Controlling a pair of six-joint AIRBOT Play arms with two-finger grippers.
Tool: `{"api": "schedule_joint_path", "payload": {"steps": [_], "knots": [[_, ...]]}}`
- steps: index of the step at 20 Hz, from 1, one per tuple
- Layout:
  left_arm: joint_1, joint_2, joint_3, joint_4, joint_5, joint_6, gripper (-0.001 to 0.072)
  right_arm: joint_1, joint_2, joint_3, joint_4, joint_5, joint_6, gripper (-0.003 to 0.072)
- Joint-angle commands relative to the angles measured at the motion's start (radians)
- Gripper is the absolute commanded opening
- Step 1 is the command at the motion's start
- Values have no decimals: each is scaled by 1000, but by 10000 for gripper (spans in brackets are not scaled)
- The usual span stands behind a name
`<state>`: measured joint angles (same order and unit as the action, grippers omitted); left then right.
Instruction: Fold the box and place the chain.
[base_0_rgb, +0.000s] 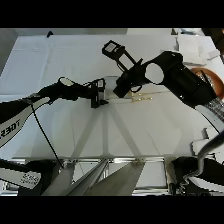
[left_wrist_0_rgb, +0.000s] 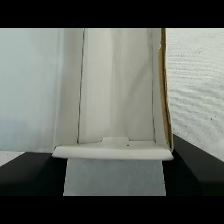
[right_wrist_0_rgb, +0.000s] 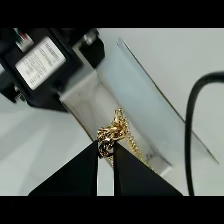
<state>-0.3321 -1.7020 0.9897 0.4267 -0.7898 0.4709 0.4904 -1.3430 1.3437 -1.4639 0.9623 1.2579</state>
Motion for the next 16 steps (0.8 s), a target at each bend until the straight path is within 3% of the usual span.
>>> {"api": "schedule_joint_path", "payload": {"steps": [1,10,13,16], "knots": [[0,0,0,0,0,0,258,4,-11,0,-12,-106,-13,9],[0,0,0,0,0,0,258,-148,-57,0,-47,19,22,10],[0,0,0,0,0,0,258,-155,-57,0,-44,98,-11,9],[0,0,0,0,0,0,258,-155,-63,0,-40,103,-11,9]]}}
